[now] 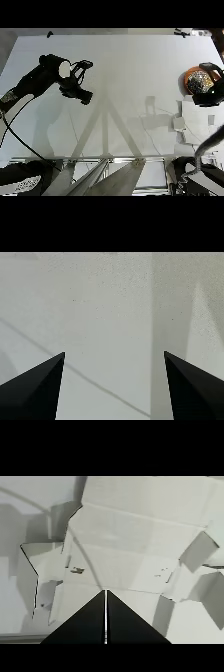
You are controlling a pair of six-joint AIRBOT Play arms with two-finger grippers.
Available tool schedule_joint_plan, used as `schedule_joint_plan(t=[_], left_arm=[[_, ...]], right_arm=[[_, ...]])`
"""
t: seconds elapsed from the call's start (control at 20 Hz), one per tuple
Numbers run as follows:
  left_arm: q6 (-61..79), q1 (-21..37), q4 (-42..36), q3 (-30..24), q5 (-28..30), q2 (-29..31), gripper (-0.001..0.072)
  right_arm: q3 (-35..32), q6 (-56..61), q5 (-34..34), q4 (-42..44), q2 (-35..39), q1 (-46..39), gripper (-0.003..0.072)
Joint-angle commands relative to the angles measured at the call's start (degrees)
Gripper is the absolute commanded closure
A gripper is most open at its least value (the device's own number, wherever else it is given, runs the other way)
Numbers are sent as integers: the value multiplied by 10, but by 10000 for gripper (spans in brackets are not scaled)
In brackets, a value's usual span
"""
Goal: Fold the box and place the chain.
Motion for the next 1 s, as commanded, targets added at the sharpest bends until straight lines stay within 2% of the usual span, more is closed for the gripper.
schedule_joint_plan(t=[0.0,0.15,0.2,0.25,0.3,0.45,0.55,0.8,0.95], left_arm=[[0,0,0,0,0,0,24],[0,0,0,0,0,0,24],[0,0,0,0,0,0,24],[0,0,0,0,0,0,24],[0,0,0,0,0,0,24],[0,0,0,0,0,0,24],[0,0,0,0,0,0,24],[0,0,0,0,0,0,24],[0,0,0,0,0,0,24]], right_arm=[[25,-14,14,-100,0,-3,678],[25,-11,10,-135,0,-38,668],[25,-11,10,-134,-2,-68,513],[25,-8,10,-133,-4,-101,300],[25,-8,5,-122,-7,-139,267],[25,-34,-11,-62,-35,-246,252],[25,-55,-16,-50,-64,-289,101],[24,-90,-6,-61,-150,-309,97],[15,-90,-9,-97,-181,-309,97]])
